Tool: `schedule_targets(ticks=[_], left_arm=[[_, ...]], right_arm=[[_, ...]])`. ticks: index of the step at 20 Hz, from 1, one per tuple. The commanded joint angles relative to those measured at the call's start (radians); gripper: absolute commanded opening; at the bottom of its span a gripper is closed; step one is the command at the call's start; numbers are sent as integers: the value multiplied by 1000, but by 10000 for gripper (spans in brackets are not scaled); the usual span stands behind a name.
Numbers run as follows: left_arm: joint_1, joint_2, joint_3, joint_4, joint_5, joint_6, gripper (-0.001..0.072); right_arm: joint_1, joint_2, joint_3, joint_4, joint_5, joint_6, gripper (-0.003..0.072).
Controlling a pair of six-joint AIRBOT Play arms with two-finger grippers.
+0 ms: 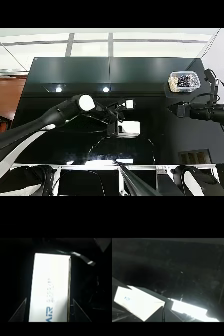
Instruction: Fold the box and place the chain.
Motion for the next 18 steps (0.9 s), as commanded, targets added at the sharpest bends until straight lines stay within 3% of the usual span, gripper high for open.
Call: schedule_targets(ticks=[1, 8, 18], left_arm=[[-13, -67, 53, 7, -24, -66, 714], [-25, -72, 53, 68, -79, -66, 714], [-69, -91, 52, 96, -57, -72, 715]], right_arm=[[0, 1, -3, 0, -3, -9, 18], [0, 1, -3, 0, -13, -12, 18], [0, 1, -3, 0, -20, -11, 18]])
